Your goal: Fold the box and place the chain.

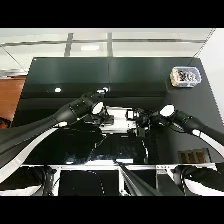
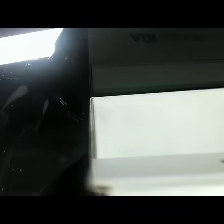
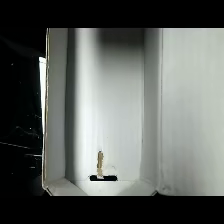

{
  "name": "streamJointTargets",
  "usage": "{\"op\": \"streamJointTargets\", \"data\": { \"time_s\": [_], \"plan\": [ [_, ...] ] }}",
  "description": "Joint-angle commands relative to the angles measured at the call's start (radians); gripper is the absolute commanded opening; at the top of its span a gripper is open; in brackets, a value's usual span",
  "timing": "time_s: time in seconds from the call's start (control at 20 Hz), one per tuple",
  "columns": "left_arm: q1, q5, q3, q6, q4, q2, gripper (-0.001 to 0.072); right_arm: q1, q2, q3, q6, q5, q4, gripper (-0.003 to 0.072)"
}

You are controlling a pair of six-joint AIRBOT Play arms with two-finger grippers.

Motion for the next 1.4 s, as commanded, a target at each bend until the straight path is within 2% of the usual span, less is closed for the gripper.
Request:
{"op": "streamJointTargets", "data": {
  "time_s": [0.0, 0.05, 0.15, 0.2, 0.25, 0.3, 0.45, 0.55, 0.85, 1.15, 1.2, 1.25, 1.3, 1.35],
  "plan": [
    [0.000, 0.003, 0.003, -0.018, -0.002, -0.001, 0.0380, 0.001, -0.001, 0.000, 0.002, -0.002, 0.002, 0.0489],
    [0.000, 0.009, 0.003, -0.018, 0.004, -0.001, 0.0485, 0.001, -0.001, 0.000, 0.002, -0.002, 0.002, 0.0489],
    [0.000, 0.024, 0.003, -0.021, 0.006, -0.001, 0.0484, 0.001, -0.001, 0.000, 0.002, -0.002, 0.002, 0.0489],
    [0.000, 0.024, 0.003, -0.039, 0.009, -0.002, 0.0416, 0.001, -0.001, 0.000, 0.002, -0.002, 0.002, 0.0489],
    [0.000, 0.025, 0.003, -0.041, 0.013, -0.001, 0.0199, 0.001, -0.001, 0.000, 0.002, -0.002, 0.002, 0.0489],
    [0.000, 0.031, 0.003, -0.040, 0.013, -0.001, 0.0027, 0.001, -0.001, 0.000, 0.002, -0.002, 0.002, 0.0489],
    [0.000, 0.041, 0.003, -0.041, 0.011, -0.001, 0.0025, 0.000, -0.001, 0.000, 0.009, -0.002, 0.001, 0.0491],
    [0.000, 0.039, 0.003, -0.041, 0.011, -0.001, 0.0025, 0.000, 0.002, 0.000, 0.052, -0.028, 0.001, 0.0720],
    [0.000, 0.004, 0.003, -0.041, 0.026, -0.001, 0.0025, -0.001, 0.165, 0.007, 0.183, 0.041, -0.187, 0.0720],
    [-0.001, 0.009, 0.003, -0.042, 0.023, -0.001, 0.0025, 0.001, 0.177, 0.006, 0.179, 0.044, -0.251, 0.0720],
    [-0.001, 0.009, 0.003, -0.041, 0.023, -0.001, 0.0025, 0.001, 0.177, 0.006, 0.180, 0.045, -0.251, 0.0654],
    [-0.001, 0.013, 0.003, -0.041, 0.023, -0.001, 0.0025, 0.001, 0.177, 0.006, 0.180, 0.050, -0.248, 0.0544],
    [0.000, 0.014, 0.003, -0.041, 0.023, -0.001, 0.0025, 0.001, 0.177, 0.006, 0.180, 0.061, -0.248, 0.0494],
    [0.000, 0.015, 0.003, -0.041, 0.023, -0.001, 0.0025, 0.001, 0.176, 0.006, 0.182, 0.075, -0.232, 0.0488]
  ]
}}
